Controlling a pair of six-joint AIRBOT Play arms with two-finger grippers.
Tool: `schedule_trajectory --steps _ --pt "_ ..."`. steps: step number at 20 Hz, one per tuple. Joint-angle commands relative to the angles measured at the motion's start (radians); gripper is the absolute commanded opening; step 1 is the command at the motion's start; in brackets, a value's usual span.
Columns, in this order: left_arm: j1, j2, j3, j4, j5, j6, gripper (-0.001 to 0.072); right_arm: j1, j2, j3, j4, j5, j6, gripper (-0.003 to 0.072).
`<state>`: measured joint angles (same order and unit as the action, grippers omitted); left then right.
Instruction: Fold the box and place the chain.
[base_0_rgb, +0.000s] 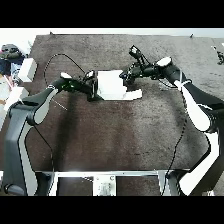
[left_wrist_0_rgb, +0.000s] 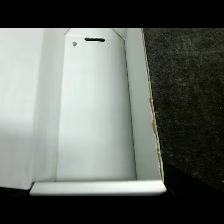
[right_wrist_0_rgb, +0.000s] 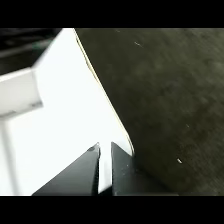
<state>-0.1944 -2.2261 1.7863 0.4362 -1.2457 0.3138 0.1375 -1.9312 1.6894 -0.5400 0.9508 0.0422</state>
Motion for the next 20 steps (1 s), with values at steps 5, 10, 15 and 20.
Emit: schedule_trajectory --steps 5,10,15,20 --pt "0.000 0.000 0.000 0.000 0.000 0.000 0.0444 0.001 -0.075 0.000 -0.025 0.011 0.000 0.0089" --pt "0.000 0.000 0.000 0.000 0.000 0.000 0.0444 0.002 -0.079 -0.002 -0.026 0.010 0.000 0.0089" --pt "0.000 0.000 0.000 0.000 0.000 0.000 0.0444 0.002 -0.076 -0.002 -0.024 0.011 0.000 0.0090" --pt "0.000 0.000 0.000 0.000 0.000 0.000 0.0444 -0.004 -0.003 -0.002 -0.025 0.016 0.005 0.0091"
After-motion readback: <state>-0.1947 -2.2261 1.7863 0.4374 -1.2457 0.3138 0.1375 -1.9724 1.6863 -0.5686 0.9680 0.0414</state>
